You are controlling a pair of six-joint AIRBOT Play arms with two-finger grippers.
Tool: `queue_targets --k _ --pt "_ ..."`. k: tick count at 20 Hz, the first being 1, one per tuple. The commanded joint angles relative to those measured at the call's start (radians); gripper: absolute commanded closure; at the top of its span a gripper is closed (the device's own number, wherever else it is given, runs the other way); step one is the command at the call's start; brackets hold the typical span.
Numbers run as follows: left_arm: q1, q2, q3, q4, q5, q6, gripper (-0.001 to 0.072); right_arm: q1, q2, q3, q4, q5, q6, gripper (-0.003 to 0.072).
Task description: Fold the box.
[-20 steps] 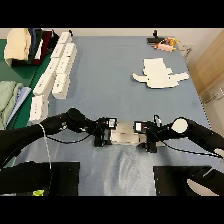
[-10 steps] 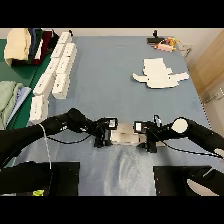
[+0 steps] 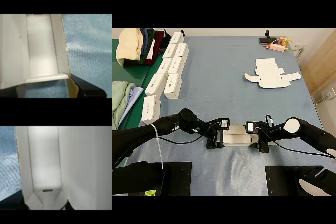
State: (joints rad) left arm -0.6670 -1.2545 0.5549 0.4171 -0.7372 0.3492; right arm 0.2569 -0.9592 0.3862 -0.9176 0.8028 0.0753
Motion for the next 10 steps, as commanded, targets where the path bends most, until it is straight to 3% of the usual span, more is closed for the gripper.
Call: queue_targets --k 1,10 --pt "0.0 0.001 0.001 0.0 0.005 -0.033 0.0009 0.001 0.001 0.001 0.001 0.0 0.002 0.0181" --pt "-0.05 0.0 0.001 0.024 0.129 -0.122 0.0008 0.001 0.001 0.001 0.001 0.0 0.002 0.0182"
